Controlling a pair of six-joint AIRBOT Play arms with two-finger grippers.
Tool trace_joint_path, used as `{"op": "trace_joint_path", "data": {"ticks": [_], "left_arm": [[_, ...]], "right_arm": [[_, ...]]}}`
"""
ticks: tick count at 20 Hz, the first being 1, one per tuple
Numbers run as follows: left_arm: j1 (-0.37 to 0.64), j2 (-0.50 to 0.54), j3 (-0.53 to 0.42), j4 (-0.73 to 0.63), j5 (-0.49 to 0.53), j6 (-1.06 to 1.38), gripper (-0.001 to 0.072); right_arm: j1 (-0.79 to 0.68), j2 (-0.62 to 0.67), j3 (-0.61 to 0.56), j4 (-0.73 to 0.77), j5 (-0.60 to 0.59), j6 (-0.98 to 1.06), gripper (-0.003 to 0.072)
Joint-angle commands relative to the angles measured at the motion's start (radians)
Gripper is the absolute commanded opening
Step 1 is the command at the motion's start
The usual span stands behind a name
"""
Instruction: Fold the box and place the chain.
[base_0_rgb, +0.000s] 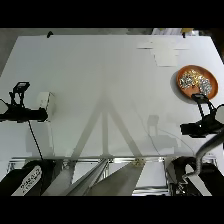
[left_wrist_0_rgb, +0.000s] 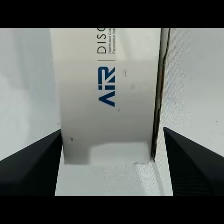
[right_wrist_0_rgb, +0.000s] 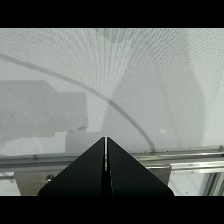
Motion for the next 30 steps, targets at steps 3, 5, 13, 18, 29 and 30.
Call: {"op": "trace_joint_path", "data": {"ticks": [3,5,13,18,29,30], "left_arm": [[-0.002,0.219,0.000,-0.058,-0.021,0.000,0.0689],[-0.024,0.328,0.000,-0.058,-0.024,0.000,0.0689],[-0.129,0.499,0.000,-0.050,-0.152,0.001,0.0688],[-0.174,0.499,0.000,-0.039,-0.132,0.000,0.0688],[-0.195,0.499,0.000,-0.035,-0.080,-0.026,0.0688],[-0.195,0.499,0.000,-0.035,-0.080,-0.026,0.0688]], "right_arm": [[0.000,0.001,0.000,0.000,0.000,0.000,0.0020],[0.000,0.001,0.000,0.000,0.000,0.000,0.0020],[0.000,0.001,0.000,0.000,0.000,0.000,0.0020],[0.000,0.001,0.000,0.000,0.000,0.000,0.0020],[0.000,0.001,0.000,0.000,0.000,0.000,0.0020],[0.000,0.001,0.000,0.000,0.000,0.000,0.0020]]}}
